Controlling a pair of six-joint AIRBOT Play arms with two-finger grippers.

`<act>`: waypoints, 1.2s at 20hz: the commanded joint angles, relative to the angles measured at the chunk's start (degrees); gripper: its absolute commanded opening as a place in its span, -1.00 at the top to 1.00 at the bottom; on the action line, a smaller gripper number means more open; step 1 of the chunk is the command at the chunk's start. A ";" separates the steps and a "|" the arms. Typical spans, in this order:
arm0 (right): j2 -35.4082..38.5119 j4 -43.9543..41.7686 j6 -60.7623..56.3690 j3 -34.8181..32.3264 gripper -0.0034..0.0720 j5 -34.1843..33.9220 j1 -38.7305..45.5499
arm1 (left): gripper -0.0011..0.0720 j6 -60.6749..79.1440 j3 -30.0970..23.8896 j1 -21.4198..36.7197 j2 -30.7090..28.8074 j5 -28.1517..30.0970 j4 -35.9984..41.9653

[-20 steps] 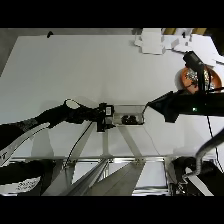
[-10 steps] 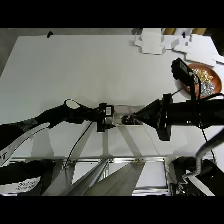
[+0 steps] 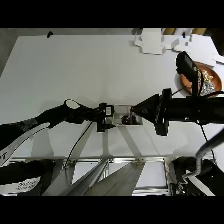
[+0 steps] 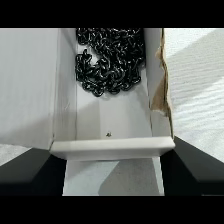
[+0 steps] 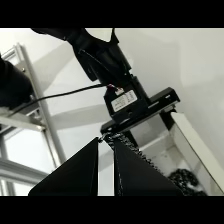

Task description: Fold the box and place the chain.

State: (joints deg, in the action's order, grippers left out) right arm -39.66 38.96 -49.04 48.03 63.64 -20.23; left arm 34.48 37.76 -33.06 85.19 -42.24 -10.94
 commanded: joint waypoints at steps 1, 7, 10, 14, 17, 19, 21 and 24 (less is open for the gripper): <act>-1.73 6.08 -0.22 0.04 0.87 -0.74 -0.07 | 0.39 0.00 0.00 0.00 0.00 0.00 -0.02; -12.13 8.00 -1.20 0.04 0.87 -0.55 -0.07 | 0.39 0.00 0.00 0.00 0.00 0.00 -0.02; -18.53 11.85 -3.67 0.04 0.87 0.22 -0.07 | 0.39 0.00 0.00 0.00 0.00 0.00 -0.02; -21.99 11.26 -8.20 0.15 0.06 -1.36 -0.07 | 0.39 0.00 0.00 0.00 0.00 0.00 -0.02; -21.29 11.37 -8.20 3.58 0.07 1.05 0.00 | 0.39 0.00 0.00 0.00 0.00 0.00 -0.02; -20.74 13.97 -10.71 8.87 0.09 2.60 0.00 | 0.39 0.00 0.00 0.00 0.00 0.00 -0.02; -20.55 22.10 -15.54 14.75 0.14 1.99 0.00 | 0.39 0.00 0.00 0.00 0.00 0.00 -0.02; -20.59 39.78 -24.20 18.23 0.29 -0.46 0.00 | 0.39 0.00 0.00 0.00 0.00 0.00 -0.02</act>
State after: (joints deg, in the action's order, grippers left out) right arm -60.27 63.55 -65.17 62.28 64.62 -20.25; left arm 34.46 37.76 -33.06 85.19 -42.24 -10.94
